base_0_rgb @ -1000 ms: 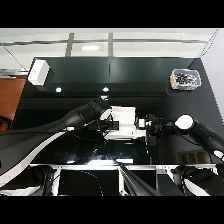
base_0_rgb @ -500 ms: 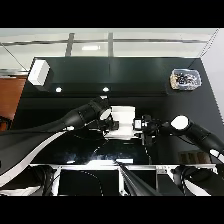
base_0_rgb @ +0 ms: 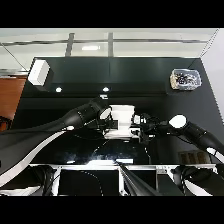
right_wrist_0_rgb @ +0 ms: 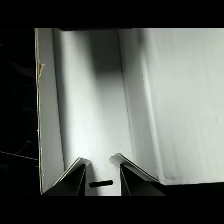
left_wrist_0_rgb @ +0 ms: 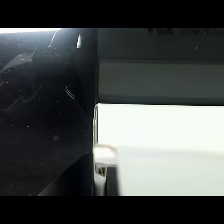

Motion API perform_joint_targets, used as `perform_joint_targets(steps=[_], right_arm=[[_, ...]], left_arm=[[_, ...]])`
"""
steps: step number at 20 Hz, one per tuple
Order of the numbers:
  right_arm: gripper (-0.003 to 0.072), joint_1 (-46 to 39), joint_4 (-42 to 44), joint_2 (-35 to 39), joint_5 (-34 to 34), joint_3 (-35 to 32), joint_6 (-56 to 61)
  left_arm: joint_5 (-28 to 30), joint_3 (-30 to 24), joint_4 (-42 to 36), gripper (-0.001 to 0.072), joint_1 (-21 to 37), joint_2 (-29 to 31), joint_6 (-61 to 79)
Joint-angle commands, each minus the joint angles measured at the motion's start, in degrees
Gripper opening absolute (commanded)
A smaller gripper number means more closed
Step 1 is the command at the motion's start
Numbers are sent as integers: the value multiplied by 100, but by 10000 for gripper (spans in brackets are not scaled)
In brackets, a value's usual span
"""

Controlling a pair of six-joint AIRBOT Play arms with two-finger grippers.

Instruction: Fold the box and place the chain.

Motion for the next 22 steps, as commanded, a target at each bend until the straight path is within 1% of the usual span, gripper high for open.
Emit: perform_joint_targets(steps=[1,11,12,13,18,19,20,21,22], right_arm=[[239,4,188,-22,-35,0,-11],[240,4,157,-92,-74,0,-7],[276,4,157,-92,-76,0,-2],[378,4,157,-92,-76,0,-2],[371,4,155,-92,-79,0,-4],[204,4,155,-92,-76,0,-4],[161,4,155,-92,-79,0,-4],[198,4,155,-92,-79,0,-4],[272,4,155,-92,-81,0,-4]], left_arm=[[61,2,-22,22,-2,0,2],[83,2,-31,22,-2,0,2],[83,2,-31,22,-2,0,2],[83,2,-31,22,-2,0,2],[83,2,-33,23,-2,0,2],[83,2,-33,22,-2,0,2],[83,2,-33,22,-2,0,2],[83,2,-33,22,-2,0,2],[83,2,-33,22,-2,0,2]])
